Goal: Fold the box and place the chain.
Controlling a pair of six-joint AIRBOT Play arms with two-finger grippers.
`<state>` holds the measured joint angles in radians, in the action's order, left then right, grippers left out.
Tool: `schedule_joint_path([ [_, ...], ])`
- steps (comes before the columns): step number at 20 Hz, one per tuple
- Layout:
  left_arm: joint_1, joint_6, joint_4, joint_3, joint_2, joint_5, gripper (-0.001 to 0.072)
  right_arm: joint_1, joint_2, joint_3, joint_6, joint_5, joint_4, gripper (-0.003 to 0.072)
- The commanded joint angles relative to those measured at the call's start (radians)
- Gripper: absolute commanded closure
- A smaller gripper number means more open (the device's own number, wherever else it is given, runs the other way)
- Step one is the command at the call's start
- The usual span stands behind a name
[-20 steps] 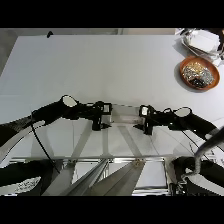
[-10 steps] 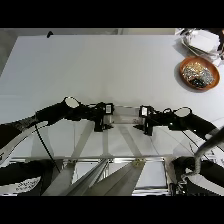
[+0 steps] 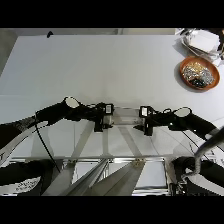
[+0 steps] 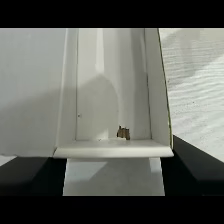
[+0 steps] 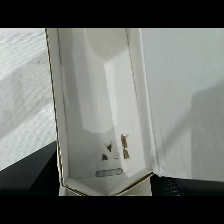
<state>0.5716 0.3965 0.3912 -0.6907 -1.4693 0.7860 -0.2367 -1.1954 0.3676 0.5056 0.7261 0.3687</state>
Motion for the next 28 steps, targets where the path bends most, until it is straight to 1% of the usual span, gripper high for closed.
schedule_joint_path([
  [1, 0.003, 0.004, 0.036, 0.001, -0.001, 0.024, 0.0398, 0.000, 0.001, 0.000, 0.000, -0.004, -0.002, 0.0287],
  [4, 0.003, 0.004, 0.036, 0.001, 0.000, 0.011, 0.0397, 0.000, 0.001, 0.000, 0.000, -0.004, -0.002, 0.0287],
  [24, 0.003, 0.003, 0.036, 0.001, 0.000, 0.011, 0.0397, 0.000, 0.001, 0.000, 0.000, -0.005, -0.002, 0.0285],
  [25, 0.003, 0.003, 0.036, 0.001, 0.000, 0.011, 0.0397, 0.000, 0.001, 0.000, -0.004, -0.004, -0.002, 0.0204],
  [26, 0.003, 0.003, 0.036, 0.001, 0.000, 0.011, 0.0397, 0.000, 0.003, 0.000, -0.005, -0.005, -0.002, 0.0042],
  [27, 0.003, 0.003, 0.036, 0.001, 0.000, 0.011, 0.0397, 0.000, 0.009, 0.000, -0.011, -0.005, 0.000, -0.0012],
  [28, 0.003, 0.003, 0.036, 0.001, 0.000, 0.011, 0.0397, 0.000, 0.019, 0.000, -0.011, -0.005, 0.011, -0.0012],
])
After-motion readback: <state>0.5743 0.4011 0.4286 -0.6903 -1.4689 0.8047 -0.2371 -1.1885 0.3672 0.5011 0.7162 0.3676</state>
